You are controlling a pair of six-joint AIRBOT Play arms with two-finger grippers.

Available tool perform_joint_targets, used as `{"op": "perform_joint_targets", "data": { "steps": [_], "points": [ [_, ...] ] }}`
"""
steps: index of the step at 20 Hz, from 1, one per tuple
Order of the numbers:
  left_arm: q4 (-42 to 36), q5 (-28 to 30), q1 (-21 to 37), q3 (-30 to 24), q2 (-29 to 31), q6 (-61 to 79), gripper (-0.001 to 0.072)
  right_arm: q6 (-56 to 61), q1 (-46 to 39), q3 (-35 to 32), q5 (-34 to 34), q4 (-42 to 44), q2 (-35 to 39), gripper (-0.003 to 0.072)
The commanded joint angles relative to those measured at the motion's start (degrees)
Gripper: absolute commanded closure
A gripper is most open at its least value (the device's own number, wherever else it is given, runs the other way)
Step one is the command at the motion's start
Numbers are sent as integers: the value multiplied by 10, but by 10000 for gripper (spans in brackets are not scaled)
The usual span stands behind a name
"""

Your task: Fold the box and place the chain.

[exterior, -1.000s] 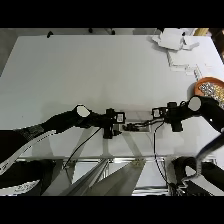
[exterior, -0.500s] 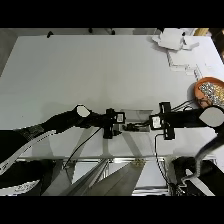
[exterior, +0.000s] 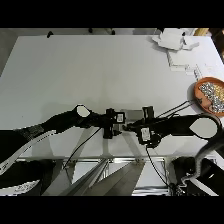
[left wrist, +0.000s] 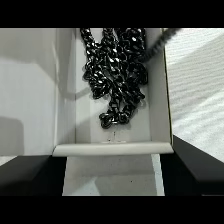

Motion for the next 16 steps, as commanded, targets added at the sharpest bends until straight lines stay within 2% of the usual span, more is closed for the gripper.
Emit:
{"op": "perform_joint_targets", "data": {
  "steps": [1, 3, 5, 6, 8, 10, 14, 16],
  "points": [
    [0, 0, 0, 0, 0, 0, 435, 25, 17, 1, -36, 2, -33, 663],
    [0, 0, 0, 0, 0, 0, 435, 26, 17, 1, -50, -5, -54, 632],
    [0, 0, 0, 0, 0, 0, 435, 26, 17, 1, -77, -12, -59, 509],
    [0, 0, 0, 0, 0, 0, 435, 26, 17, 1, -81, -14, -56, 493],
    [0, 0, 0, 0, 0, 0, 435, 26, 17, 1, -65, -43, -32, 493],
    [0, 0, 0, 0, 0, 0, 435, 26, 2, 1, -23, -115, -3, 493],
    [0, 0, 0, 0, 0, 0, 435, 26, -133, 1, 100, -206, 21, 502],
    [0, 0, 0, 0, 0, 0, 435, 23, -212, 0, 125, -234, 10, 508]
  ]
}}
